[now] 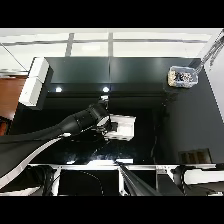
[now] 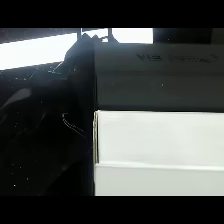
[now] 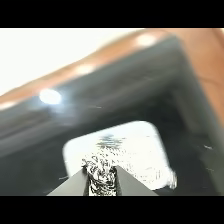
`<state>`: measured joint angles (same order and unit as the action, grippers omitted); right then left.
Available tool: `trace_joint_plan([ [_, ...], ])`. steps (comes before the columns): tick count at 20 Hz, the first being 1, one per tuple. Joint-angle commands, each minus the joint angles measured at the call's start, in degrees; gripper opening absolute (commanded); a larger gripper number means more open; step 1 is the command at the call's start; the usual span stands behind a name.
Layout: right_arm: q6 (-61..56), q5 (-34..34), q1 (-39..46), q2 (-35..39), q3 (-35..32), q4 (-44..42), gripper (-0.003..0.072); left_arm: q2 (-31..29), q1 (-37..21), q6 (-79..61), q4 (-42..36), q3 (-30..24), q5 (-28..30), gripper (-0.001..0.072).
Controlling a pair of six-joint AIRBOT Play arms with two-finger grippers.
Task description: Fold the box and place the chain.
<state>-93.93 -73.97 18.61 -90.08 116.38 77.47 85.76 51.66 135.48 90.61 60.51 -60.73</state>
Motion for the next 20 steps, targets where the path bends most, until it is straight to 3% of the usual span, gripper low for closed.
trace_joint_plan([
  [1,6.4,-2.1,0.9,7.8,-2.3,-13.8,0.0038,0.0,-0.1,0.0,0.0,0.0,0.2,0.0029],
  [6,11.8,-3.1,0.5,20.5,-14.8,-26.5,0.0038,0.0,-0.1,0.0,0.0,0.0,0.0,0.0029],
  [10,14.1,-4.9,-4.8,28.8,-24.4,-27.7,0.0038,0.0,-0.1,0.0,0.1,0.0,0.2,0.0029],
  [15,15.0,-13.4,-17.3,31.7,-31.2,-25.0,0.0038,0.0,-0.1,0.0,0.3,0.0,0.2,0.0029],
  [20,18.5,-21.5,-27.2,31.8,-32.7,-24.7,0.0038,0.0,-0.1,0.0,0.4,0.0,0.2,0.0029],
])
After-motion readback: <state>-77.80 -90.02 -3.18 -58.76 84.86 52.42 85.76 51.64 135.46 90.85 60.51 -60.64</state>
